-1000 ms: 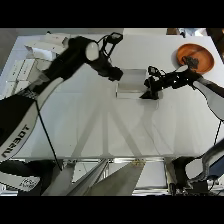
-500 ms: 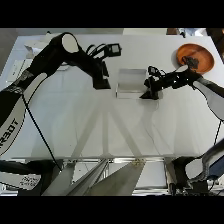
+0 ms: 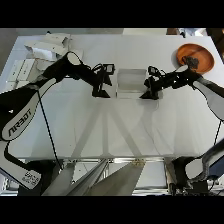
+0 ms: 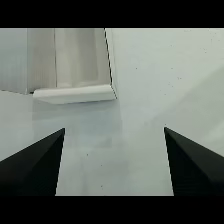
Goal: Fold the box and place the chain.
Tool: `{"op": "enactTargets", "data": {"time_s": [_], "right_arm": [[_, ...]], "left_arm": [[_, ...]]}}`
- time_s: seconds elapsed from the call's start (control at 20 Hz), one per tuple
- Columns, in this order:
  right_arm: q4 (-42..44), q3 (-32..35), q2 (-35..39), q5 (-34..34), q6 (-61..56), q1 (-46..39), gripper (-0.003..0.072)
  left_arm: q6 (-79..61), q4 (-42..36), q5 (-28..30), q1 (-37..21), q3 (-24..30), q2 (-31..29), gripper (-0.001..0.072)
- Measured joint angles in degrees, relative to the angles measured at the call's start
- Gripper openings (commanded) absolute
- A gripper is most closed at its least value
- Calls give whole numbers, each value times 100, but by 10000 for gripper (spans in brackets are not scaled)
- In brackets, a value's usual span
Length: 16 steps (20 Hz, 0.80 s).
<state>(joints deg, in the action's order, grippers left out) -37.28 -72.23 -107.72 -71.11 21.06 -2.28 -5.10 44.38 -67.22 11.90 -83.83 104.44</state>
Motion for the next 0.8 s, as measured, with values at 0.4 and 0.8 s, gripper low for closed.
{"op": "enactTargets", "data": {"time_s": [0.4,0.8], "right_arm": [[-2,0,2,2,0,0,439],[-2,0,0,2,0,0,439]], "left_arm": [[-352,-310,595,125,24,352,706],[-393,-546,1040,133,24,389,706]]}}
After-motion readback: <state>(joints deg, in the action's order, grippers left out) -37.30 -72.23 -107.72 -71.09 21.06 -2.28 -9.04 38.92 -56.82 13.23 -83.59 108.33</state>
